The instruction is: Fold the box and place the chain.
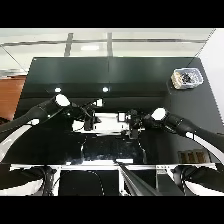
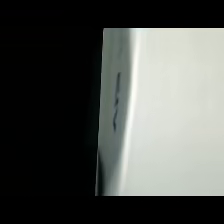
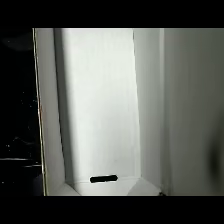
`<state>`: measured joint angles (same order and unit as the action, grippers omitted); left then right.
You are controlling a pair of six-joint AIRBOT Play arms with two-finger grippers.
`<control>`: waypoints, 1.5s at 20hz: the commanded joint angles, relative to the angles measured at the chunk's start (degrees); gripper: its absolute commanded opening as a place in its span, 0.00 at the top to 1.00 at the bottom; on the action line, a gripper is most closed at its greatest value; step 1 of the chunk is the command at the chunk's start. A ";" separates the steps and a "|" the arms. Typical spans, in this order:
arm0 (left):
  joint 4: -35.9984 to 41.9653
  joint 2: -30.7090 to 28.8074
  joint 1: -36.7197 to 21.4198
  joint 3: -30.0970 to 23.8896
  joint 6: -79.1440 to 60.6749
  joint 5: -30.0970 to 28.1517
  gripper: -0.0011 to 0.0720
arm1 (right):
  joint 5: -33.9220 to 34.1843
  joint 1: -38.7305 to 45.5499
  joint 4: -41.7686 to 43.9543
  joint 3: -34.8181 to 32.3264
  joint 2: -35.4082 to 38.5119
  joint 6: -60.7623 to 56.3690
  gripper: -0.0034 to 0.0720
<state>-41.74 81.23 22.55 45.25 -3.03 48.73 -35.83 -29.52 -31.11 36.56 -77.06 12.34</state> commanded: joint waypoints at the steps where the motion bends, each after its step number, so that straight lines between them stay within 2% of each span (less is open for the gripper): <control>1: 0.17 -0.55 -0.04 0.09 -0.13 1.27 0.53 | 0.09 -0.02 -0.07 -0.02 -0.04 -0.11 0.34; 2: 0.07 -1.25 -0.17 0.22 1.73 1.46 0.23 | 0.09 -0.02 -0.04 -0.02 -0.04 -0.11 0.34; 3: -0.07 -2.40 -0.57 0.31 4.17 1.57 0.08 | 0.09 -0.02 -0.07 -0.02 -0.04 -0.11 0.34; 4: -0.57 -3.80 -1.27 0.31 5.51 2.34 0.03 | 0.09 -0.02 -0.07 -0.02 -0.04 -0.11 0.34; 5: -2.47 -5.75 -2.16 0.28 6.97 3.15 0.03 | 0.09 -0.02 -0.04 -0.02 -0.04 -0.11 0.34; 9: -18.21 -15.06 -5.49 0.28 24.35 4.13 0.04 | 0.11 -0.02 -0.07 -0.02 -0.04 -0.11 0.34; 10: -20.70 -16.98 -6.32 0.28 28.41 5.46 0.05 | 0.11 -0.02 -0.07 -0.02 -0.04 -0.11 0.34; 11: -20.85 -18.58 -7.19 0.28 32.68 7.85 0.28 | 0.11 -0.02 -0.07 -0.02 -0.04 -0.11 0.34; 12: -19.41 -19.37 -7.65 0.28 35.21 11.19 0.67 | 0.11 -0.02 -0.07 -0.02 -0.04 -0.11 0.34; 13: -17.07 -19.43 -7.76 0.26 35.41 15.89 0.94 | 0.11 -0.02 -0.07 -0.02 -0.04 -0.11 0.34; 15: -9.31 -18.49 -7.37 -0.59 35.41 22.29 0.95 | 0.11 -0.02 -0.07 -0.02 -0.04 -0.11 0.34; 16: -4.57 -17.73 -7.06 -1.38 35.39 22.64 0.95 | 0.11 -0.02 -0.07 -0.02 -0.04 -0.11 0.34; 18: 6.19 -15.08 -6.54 -2.89 33.55 19.41 0.95 | 0.11 -0.02 -0.07 -0.02 -0.04 -0.09 0.34; 20: 17.11 -12.11 -6.40 -3.45 28.48 12.87 0.95 | 0.09 -0.02 -0.07 -0.02 -0.04 -0.09 0.34; 21: 20.87 -10.69 -6.40 -3.43 26.67 7.80 0.95 | 0.09 -0.02 -0.07 -0.02 -0.04 -0.11 0.34; 22: 21.22 -9.64 -6.23 -3.32 26.62 1.95 0.95 | 0.09 -0.02 -0.07 -0.02 -0.04 -0.11 0.34; 24: 14.73 -7.93 -5.53 -3.32 27.76 -4.92 0.95 | 0.11 -0.02 -0.07 -0.02 -0.04 -0.11 0.34; 27: 5.29 -5.25 -4.24 -3.30 31.78 -2.62 0.95 | 0.09 -0.02 -0.07 -0.02 -0.04 -0.11 0.34; 30: 2.86 -3.69 -2.86 -3.30 31.50 0.63 0.95 | 0.11 -0.02 -0.07 -0.02 -0.04 -0.11 0.34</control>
<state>-34.83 75.72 18.55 42.00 27.83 48.53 -35.73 -29.52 -31.20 36.56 -77.06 12.27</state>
